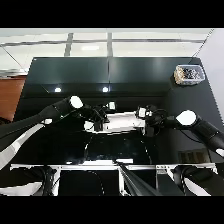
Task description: Fold the box and place the chain.
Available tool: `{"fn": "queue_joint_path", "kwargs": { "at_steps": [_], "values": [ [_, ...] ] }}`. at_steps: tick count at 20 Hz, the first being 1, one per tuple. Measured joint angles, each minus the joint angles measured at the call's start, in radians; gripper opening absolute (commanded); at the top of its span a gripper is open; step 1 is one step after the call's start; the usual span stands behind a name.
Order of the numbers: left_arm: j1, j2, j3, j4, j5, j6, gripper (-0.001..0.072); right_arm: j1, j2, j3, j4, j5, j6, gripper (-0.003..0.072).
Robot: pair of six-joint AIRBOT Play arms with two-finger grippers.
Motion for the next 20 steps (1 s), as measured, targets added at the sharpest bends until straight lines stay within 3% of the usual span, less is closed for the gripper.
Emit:
{"fn": "queue_joint_path", "kwargs": {
  "at_steps": [8,20],
  "values": [
    [0.000,0.000,0.000,0.000,-0.005,0.003,0.0027,-0.034,-0.114,0.009,0.182,0.060,-0.206,0.0666],
    [0.000,0.000,0.000,0.001,-0.015,0.008,0.0027,-0.035,-0.216,0.011,0.120,0.121,-0.241,0.0665]
  ]
}}
